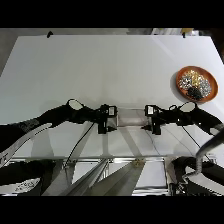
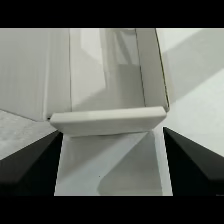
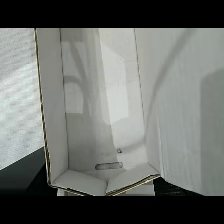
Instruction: Fold the box and place the chain.
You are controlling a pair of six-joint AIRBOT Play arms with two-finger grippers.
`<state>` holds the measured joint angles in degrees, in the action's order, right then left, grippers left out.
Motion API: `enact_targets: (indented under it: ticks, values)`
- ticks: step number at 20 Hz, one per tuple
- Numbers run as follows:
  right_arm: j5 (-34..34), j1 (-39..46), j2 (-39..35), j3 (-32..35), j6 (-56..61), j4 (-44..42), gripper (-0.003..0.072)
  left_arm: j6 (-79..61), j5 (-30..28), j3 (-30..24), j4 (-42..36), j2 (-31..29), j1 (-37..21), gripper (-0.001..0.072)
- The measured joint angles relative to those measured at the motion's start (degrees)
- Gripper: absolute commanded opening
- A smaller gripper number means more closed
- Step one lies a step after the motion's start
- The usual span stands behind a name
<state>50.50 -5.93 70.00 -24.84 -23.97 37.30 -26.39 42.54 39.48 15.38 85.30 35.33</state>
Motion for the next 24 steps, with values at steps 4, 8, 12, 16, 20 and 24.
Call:
enact_targets:
  ticks: [4, 8, 12, 16, 20, 24]
  values:
    - [0.0, 0.0, 0.0, 0.0, 0.1, 0.0, 0.0403, -0.7, -0.5, 0.0, -1.6, 0.0, 0.2, 0.0710]
    - [0.0, 0.0, 0.0, 0.0, 0.0, 0.0, 0.0403, -3.0, -0.6, 0.0, -3.7, 0.7, 1.4, 0.0708]
    - [0.0, 0.0, 0.0, 0.0, 0.0, 0.0, 0.0403, -4.7, -1.2, 0.4, -5.9, 1.7, 2.5, 0.0688]
    - [0.0, 0.0, 0.0, 0.0, 0.0, 0.0, 0.0403, -5.2, -1.7, 0.7, -6.9, 2.1, 2.7, 0.0535]
    - [0.0, 0.0, 0.0, 0.0, 0.3, -0.1, 0.0403, -4.7, -1.4, 0.7, -7.8, 2.2, 1.8, 0.0623]
    - [0.0, 0.0, 0.0, 0.0, 0.3, -0.2, 0.0403, -3.4, -1.4, 0.7, -7.6, 2.2, 1.1, 0.0529]
